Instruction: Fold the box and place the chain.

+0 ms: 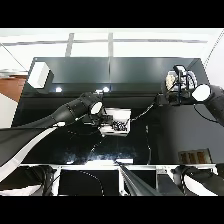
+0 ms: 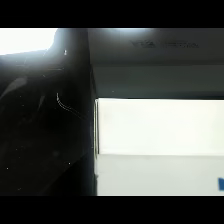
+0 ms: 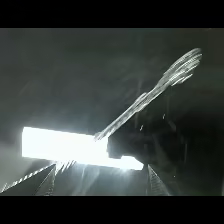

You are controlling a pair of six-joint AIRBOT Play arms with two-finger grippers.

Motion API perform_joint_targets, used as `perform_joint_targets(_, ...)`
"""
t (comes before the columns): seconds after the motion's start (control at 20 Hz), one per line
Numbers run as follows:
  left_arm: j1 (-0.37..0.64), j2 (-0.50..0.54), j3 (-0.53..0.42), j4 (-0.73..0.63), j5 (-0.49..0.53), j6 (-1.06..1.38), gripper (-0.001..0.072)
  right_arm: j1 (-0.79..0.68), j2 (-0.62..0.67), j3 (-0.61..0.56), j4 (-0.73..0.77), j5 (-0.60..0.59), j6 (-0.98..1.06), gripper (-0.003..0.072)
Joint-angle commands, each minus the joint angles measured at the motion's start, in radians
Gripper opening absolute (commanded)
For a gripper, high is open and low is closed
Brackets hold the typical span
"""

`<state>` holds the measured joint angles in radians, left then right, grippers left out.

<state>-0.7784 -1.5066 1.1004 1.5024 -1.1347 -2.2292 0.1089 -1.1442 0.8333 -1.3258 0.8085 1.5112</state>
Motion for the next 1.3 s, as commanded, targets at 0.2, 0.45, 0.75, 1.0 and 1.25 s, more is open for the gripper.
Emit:
perform_joint_targets(0.2,0.000,0.001,0.000,0.000,0.005,0.000,0.0028,0.004,-0.122,-0.019,-0.244,-0.229,0.270,0.0364)
perform_joint_targets(0.45,0.000,0.001,0.000,0.000,0.005,0.000,0.0028,0.082,-0.177,0.005,-0.401,-0.249,0.491,0.0362)
perform_joint_targets(0.75,0.000,0.001,0.000,0.000,0.005,0.000,0.0028,0.093,-0.235,0.058,-0.479,-0.201,0.626,0.0362)
perform_joint_targets(1.0,0.000,0.001,0.000,0.000,0.004,0.000,0.0028,0.093,-0.289,0.090,-0.479,-0.179,0.648,0.0362)
perform_joint_targets(1.25,0.000,0.001,0.000,0.000,0.005,0.000,0.0029,0.093,-0.311,0.091,-0.479,-0.185,0.677,0.0361)
